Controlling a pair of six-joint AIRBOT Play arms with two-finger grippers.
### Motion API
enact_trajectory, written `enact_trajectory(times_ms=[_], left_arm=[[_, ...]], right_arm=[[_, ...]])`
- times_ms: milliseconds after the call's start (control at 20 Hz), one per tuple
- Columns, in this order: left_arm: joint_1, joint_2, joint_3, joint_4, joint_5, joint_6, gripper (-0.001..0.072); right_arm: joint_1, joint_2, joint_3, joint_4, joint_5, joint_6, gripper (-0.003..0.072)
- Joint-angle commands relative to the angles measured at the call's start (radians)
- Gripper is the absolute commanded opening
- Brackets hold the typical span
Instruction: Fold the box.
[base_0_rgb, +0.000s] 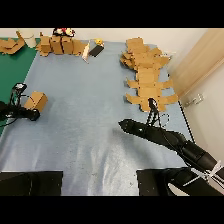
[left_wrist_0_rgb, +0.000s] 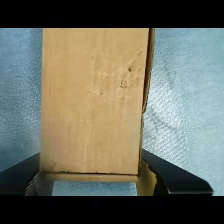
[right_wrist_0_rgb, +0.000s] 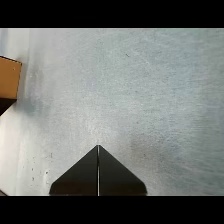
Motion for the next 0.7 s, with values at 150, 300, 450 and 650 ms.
enact_trajectory(times_ms=[150,300,450,650], left_arm=[[0.0,0.001,0.048,0.056,-0.089,-0.055,0.0695],[0.001,0.008,0.074,0.136,-0.135,-0.106,0.0696],[0.001,0.017,0.097,0.181,-0.204,-0.129,0.0696],[0.0,0.072,0.124,0.181,-0.297,-0.13,0.0696]], right_arm=[[0.0,0.0,0.001,0.0,0.0,0.0,0.0006],[0.0,0.0,0.001,0.0,0.0,0.0,0.0006],[0.0,0.0,0.001,0.0,0.0,0.0,0.0006],[0.0,0.0,0.001,0.0,0.0,0.0,0.0006]])
